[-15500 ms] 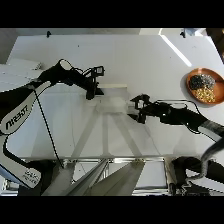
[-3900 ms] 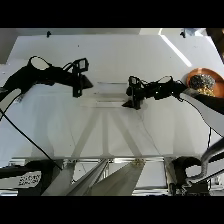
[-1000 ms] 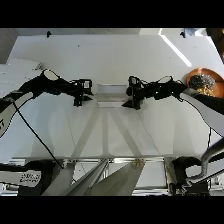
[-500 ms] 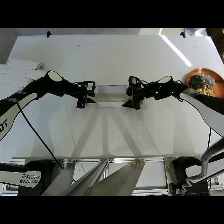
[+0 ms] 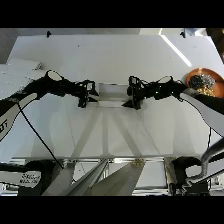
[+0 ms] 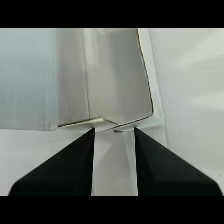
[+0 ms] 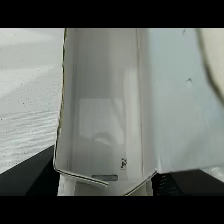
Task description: Fold the box and place the chain.
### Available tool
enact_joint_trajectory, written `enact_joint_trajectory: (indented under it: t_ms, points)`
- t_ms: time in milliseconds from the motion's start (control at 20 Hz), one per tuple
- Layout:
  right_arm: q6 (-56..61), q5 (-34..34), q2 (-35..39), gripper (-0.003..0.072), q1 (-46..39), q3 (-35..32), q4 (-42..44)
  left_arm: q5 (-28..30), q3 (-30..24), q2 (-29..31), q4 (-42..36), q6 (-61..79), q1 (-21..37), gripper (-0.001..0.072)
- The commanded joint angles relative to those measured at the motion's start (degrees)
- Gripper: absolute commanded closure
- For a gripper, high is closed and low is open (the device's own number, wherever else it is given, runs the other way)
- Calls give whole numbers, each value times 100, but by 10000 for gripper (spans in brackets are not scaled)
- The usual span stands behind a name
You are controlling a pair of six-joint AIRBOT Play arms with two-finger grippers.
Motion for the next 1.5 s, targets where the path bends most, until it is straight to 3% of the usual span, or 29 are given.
enact_joint_trajectory:
  t_ms: [0, 200, 250, 400, 450, 650, 800, 850, 1150, 1250, 1450]
  points:
    - [0, 4, 0, 154, 7, 7, 0, -76, -2, -7, -323, 232, -33, 436]
    - [0, 4, 0, 154, 7, 7, 0, -70, -2, -20, -330, 232, -131, 438]
    - [0, 4, 0, 154, 7, 7, 0, -74, -2, -22, -332, 229, -153, 466]
    - [0, 4, 0, 154, 7, 7, 0, -122, -2, -22, -332, 227, -210, 669]
    - [0, 4, 0, 154, 7, 7, 0, -149, -2, -22, -332, 225, -214, 674]
    - [0, 4, 0, 154, 7, 7, 0, -162, -2, -22, -332, 205, -212, 635]
    - [0, 4, 0, 154, 7, 7, 0, -155, -2, -39, -332, 205, -210, 413]
    - [0, 4, 0, 154, 7, 7, 0, -155, -4, -42, -330, 181, -208, 375]
    - [2, 4, 0, 154, 7, 7, 0, -273, -4, -28, -330, -142, -72, 382]
    - [0, 4, 0, 154, 7, 7, 0, -505, -7, 74, -323, -254, 153, 446]
    - [0, 4, 0, 154, 7, 7, 0, -767, -199, 704, -306, -289, 881, 447]
